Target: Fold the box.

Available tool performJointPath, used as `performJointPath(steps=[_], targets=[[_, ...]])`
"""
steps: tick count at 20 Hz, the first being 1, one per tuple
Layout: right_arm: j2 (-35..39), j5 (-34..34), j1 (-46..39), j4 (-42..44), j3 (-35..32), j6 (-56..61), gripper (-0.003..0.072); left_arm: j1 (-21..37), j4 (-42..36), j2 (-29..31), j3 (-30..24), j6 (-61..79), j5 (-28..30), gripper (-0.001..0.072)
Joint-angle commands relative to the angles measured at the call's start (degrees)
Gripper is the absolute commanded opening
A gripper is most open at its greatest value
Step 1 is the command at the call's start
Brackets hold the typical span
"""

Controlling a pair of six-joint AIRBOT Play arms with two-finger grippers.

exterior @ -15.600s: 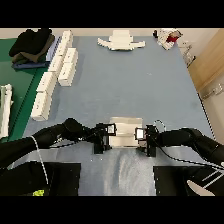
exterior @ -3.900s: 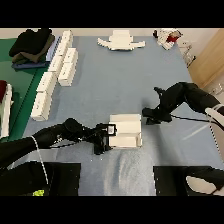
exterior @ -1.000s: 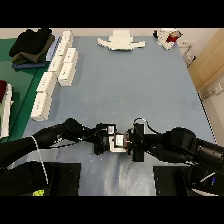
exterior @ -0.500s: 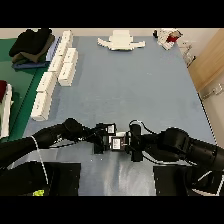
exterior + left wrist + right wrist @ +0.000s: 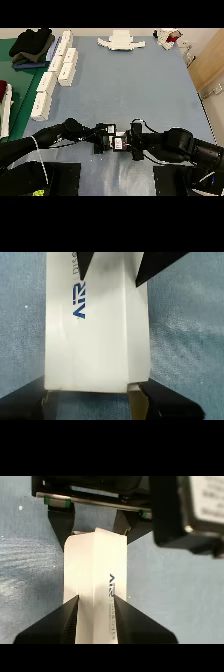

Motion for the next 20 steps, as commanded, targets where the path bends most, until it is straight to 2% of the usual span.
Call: performJointPath(steps=[1,6,8,10,12,20], targets=[[0.6,1.8,0.0,-3.8,0.0,0.0,0.0336,0.0,0.0,0.0,0.0,0.0,0.0,0.0526],[0.5,2.7,-0.1,-4.5,0.1,0.0,0.0334,0.0,0.0,0.0,0.0,0.0,0.0,0.0526],[0.2,2.5,0.0,-4.4,0.1,0.1,0.029,0.0,0.0,0.0,0.0,0.0,0.0,0.0526],[-0.7,2.4,0.0,-3.5,0.1,0.0,0.0289,0.0,0.0,0.0,0.0,0.0,0.0,0.0526],[-1.4,2.4,0.0,-1.7,0.1,0.0,0.02,0.0,0.0,0.0,0.0,0.0,0.0,0.0526],[-1.7,0.4,0.0,3.3,-0.5,0.0,0.02,0.0,0.0,0.0,0.0,0.0,0.0,0.0526]])
